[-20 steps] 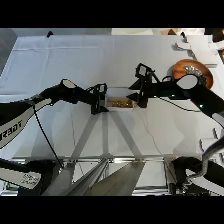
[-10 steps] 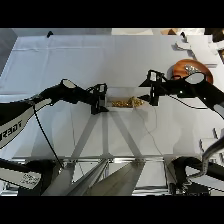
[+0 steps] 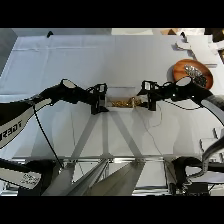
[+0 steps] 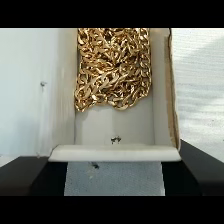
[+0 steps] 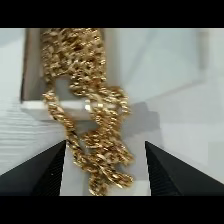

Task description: Fold the box and place the chain.

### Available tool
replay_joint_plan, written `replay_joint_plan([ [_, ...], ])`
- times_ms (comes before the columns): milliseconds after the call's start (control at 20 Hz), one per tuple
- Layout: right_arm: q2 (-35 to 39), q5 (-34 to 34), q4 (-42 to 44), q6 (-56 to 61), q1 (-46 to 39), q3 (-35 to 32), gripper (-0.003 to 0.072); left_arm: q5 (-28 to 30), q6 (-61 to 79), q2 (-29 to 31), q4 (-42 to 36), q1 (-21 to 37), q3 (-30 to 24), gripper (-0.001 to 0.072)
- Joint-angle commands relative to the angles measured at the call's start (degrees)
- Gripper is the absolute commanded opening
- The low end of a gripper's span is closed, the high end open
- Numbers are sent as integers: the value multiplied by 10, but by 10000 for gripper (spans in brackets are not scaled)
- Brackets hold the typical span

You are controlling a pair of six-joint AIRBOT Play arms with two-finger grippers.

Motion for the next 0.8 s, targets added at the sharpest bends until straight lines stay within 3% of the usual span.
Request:
replay_joint_plan([
  [0,-9,7,-14,-4,14,0,548,0,0,0,0,0,0,256],
  [350,-49,-15,-18,-1,39,0,542,0,0,0,0,0,0,256],
  [450,-51,-33,-28,3,40,0,484,0,0,0,0,0,0,256],
  [500,-50,-37,-32,6,40,0,364,0,0,0,0,0,0,256],
  [600,-50,-37,-44,36,40,0,48,0,0,0,0,0,0,256],
  [650,-50,-38,-48,45,40,0,12,0,0,0,0,0,0,256],
  [750,-50,-38,-61,46,40,0,12,0,0,0,0,0,0,256],
])
